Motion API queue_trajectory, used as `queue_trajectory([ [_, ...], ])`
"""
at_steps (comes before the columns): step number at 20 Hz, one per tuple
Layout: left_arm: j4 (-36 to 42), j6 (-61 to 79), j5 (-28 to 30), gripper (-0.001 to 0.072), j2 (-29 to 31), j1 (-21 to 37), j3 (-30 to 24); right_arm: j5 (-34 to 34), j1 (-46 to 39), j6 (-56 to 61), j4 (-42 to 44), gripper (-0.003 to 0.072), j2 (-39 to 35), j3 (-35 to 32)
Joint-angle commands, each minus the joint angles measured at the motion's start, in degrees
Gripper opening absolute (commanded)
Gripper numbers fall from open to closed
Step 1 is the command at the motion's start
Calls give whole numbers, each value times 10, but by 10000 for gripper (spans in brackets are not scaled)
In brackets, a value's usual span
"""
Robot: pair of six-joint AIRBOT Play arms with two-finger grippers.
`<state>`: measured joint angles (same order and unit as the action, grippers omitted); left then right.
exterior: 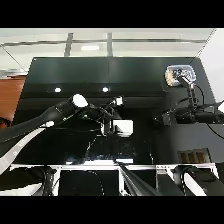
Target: Fold the box and place the chain.
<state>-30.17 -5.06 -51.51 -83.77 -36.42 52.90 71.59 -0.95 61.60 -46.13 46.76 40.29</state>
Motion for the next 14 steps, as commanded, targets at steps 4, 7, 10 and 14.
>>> queue_trajectory([
  [4,-92,-3,5,714,-2,-30,2,-3,0,1,0,11,0,0],
  [7,-145,6,42,714,-6,-50,2,-3,0,1,0,12,0,0],
  [10,-156,6,79,643,-16,-58,2,-3,0,1,0,12,0,0],
  [14,-163,-118,78,266,-2,-31,28,-8,0,2,0,11,0,0],
])
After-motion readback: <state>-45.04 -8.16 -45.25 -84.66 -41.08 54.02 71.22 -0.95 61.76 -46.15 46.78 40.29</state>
